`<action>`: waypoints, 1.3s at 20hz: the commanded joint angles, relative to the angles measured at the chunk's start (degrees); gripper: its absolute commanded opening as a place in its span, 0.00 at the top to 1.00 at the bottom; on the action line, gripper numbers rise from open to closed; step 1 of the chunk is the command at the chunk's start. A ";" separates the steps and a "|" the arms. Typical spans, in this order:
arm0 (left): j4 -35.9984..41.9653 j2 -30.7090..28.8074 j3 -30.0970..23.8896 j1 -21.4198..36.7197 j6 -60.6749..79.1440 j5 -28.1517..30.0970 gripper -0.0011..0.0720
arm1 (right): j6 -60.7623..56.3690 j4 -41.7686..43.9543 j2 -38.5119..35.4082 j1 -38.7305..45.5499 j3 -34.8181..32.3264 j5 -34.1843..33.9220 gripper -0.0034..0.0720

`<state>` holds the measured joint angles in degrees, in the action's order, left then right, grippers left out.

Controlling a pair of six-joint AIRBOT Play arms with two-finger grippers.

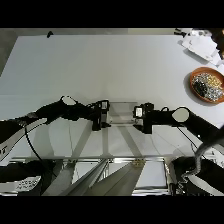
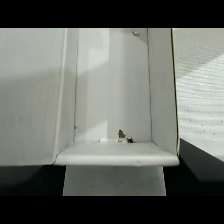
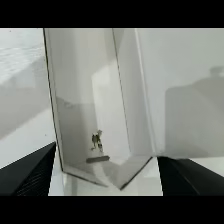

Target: Fold the box and place the chain.

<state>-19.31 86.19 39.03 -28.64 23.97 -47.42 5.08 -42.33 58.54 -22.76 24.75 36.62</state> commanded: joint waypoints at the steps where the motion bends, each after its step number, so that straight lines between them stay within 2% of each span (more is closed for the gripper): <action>1: 0.00 0.04 -0.02 -0.02 0.02 0.07 0.54 | -12.13 -14.69 -7.58 0.04 0.07 4.61 0.05; 4: 0.02 0.04 -0.02 -0.02 0.02 0.07 0.54 | -19.41 -22.58 -13.03 0.02 0.07 11.21 0.07; 5: 0.00 0.04 -0.02 -0.02 0.02 0.07 0.54 | -19.98 -21.90 -14.58 0.02 0.07 13.07 0.14; 6: 0.02 0.04 -0.02 -0.02 0.02 0.07 0.54 | -19.80 -19.50 -16.09 0.02 0.07 14.21 0.31; 7: 0.00 0.04 -0.02 -0.02 0.02 0.09 0.54 | -18.47 -14.95 -17.42 0.02 0.07 13.86 0.59; 8: 0.00 0.04 -0.02 -0.02 0.02 0.07 0.54 | -14.51 -9.38 -18.29 0.02 0.07 13.18 0.93; 10: 0.02 0.04 -0.02 -0.02 0.02 0.09 0.54 | -5.31 4.81 -18.08 -0.04 0.04 7.67 0.94; 11: 0.02 0.04 -0.02 -0.02 0.02 0.07 0.54 | -2.64 11.65 -17.07 -0.04 0.04 2.64 0.94; 13: 0.00 0.04 -0.02 -0.02 0.02 0.07 0.54 | 0.76 22.01 -13.44 -0.04 0.04 -6.16 0.94; 14: 0.00 0.04 -0.02 -0.02 0.02 0.09 0.54 | 2.69 25.11 -10.82 -0.02 0.04 -8.31 0.94; 20: 0.02 0.04 -0.02 -0.02 0.02 0.09 0.54 | 1.73 30.88 6.03 -0.02 0.07 -14.08 0.94; 26: 0.02 0.04 -0.02 -0.02 0.02 0.07 0.54 | -0.79 32.06 9.09 -0.02 0.04 -14.91 0.94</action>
<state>-19.22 86.19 39.03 -28.67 23.81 -47.35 5.08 -11.42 65.93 -22.76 24.82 22.57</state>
